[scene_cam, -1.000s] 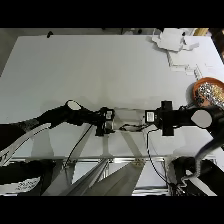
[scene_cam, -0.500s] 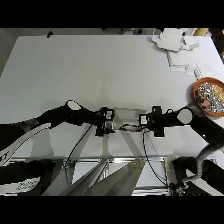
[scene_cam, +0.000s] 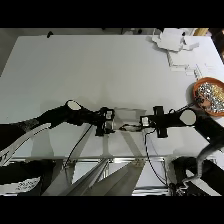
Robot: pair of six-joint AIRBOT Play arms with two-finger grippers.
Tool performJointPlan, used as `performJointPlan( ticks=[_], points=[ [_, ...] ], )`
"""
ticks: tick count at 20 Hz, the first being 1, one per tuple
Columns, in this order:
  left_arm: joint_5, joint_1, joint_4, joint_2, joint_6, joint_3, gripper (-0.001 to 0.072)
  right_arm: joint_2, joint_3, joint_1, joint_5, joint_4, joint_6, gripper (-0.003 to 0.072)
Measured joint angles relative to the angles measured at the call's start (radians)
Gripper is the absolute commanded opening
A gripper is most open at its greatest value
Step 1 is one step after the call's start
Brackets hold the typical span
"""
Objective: Fold the box and place the chain.
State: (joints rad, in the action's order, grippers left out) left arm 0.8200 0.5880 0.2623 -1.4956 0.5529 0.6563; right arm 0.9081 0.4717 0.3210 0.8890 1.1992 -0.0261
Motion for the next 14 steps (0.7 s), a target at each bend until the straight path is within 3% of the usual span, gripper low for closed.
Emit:
performJointPlan(
  ticks=[3,6,10,14],
  points=[
    [0.0,0.0,0.0,0.0,0.0,0.0,0.0363,-0.055,0.108,0.04,0.16,0.081,-0.063,0.0016],
    [0.0,0.0,0.0,0.0,0.0,0.0,0.0363,-0.073,0.201,0.14,0.222,0.028,-0.106,0.0017],
    [0.0,0.0,0.0,0.0,0.0,0.0,0.0363,-0.037,0.248,0.323,0.089,-0.071,-0.154,0.0016],
    [0.0,0.0,0.0,0.0,0.0,0.0,0.0363,0.08,0.26,0.413,-0.033,-0.113,-0.254,0.0017]
  ],
)
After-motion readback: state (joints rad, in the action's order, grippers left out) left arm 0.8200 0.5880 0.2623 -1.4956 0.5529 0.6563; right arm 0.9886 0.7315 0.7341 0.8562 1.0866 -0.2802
